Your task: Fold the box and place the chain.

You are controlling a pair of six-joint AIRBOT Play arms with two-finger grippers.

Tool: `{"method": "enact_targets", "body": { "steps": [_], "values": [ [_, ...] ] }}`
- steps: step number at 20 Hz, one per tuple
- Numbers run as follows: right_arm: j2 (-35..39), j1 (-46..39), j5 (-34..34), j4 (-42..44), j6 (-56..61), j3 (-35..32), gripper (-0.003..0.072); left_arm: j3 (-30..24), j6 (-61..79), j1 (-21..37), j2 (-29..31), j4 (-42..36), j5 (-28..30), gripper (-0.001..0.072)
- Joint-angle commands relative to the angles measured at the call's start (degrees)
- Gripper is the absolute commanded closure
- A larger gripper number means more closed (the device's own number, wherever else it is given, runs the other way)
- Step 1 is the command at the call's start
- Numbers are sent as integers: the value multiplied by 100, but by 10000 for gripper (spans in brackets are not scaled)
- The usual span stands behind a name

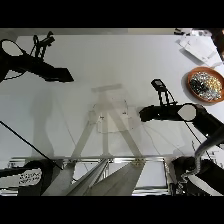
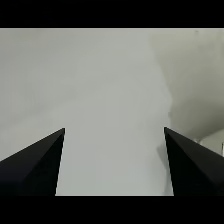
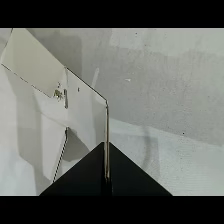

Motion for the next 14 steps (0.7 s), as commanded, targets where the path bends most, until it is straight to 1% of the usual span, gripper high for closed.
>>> {"method": "enact_targets", "body": {
  "steps": [1, 2, 3, 6, 8, 10, 12, 14],
  "values": [
    [2, 7, -2, -42, 2, -4, 667, -2, 872, -33, -24, -186, -876, 15],
    [2, 7, -4, -39, 4, -4, 667, -11, 1060, -74, -63, -264, -968, 15],
    [2, 7, -4, -39, 4, -4, 667, -90, 1346, -138, -114, -503, -1023, 15],
    [2, 7, 2, -37, 4, -4, 667, -767, 2608, -476, -225, -1381, -944, 15],
    [2, 7, 7, -37, 4, -4, 667, -1259, 3093, -748, -293, -1602, -549, 15],
    [2, 7, 48, -35, 4, -4, 667, -1596, 3453, -942, -310, -1672, -76, 15],
    [2, 7, 72, -35, 4, -4, 667, -1766, 3904, -1034, -321, -2004, 179, 15],
    [2, 7, 70, -35, 4, -4, 667, -1836, 4435, -1034, -321, -2481, 295, 15]
  ]
}}
